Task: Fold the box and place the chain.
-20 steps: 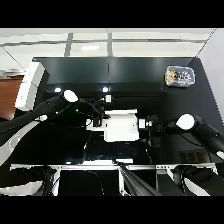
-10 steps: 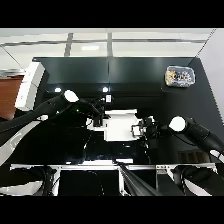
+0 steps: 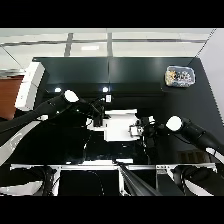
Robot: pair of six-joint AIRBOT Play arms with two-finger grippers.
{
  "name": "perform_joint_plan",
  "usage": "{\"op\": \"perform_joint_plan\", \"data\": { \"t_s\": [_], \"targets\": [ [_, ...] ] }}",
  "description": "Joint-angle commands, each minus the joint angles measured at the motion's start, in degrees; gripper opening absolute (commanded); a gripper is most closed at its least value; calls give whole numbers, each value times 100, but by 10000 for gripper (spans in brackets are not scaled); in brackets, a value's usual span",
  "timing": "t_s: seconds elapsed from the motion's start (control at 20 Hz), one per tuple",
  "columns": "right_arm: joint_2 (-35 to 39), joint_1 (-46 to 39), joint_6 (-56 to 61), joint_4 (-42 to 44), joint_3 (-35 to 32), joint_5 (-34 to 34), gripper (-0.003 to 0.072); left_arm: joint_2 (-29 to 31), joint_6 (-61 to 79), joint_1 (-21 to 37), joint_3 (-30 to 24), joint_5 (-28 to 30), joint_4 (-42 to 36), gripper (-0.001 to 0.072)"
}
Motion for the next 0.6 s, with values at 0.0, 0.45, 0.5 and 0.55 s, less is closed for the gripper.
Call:
{"op": "perform_joint_plan", "data": {
  "t_s": [0.0, 0.45, 0.5, 0.55],
  "targets": [
    [-28, 9, -42, 39, 0, -92, 701, -4, -4, 0, -4, -2, 11, 25],
    [317, -162, 564, 267, 20, -413, 701, -4, -13, 0, -4, -11, 11, 25],
    [402, -210, 564, 269, 20, -415, 701, -4, -13, 0, -4, -11, 11, 25],
    [463, -260, 564, 273, 20, -455, 701, -4, -13, 0, -4, -11, 11, 25]
  ]
}}
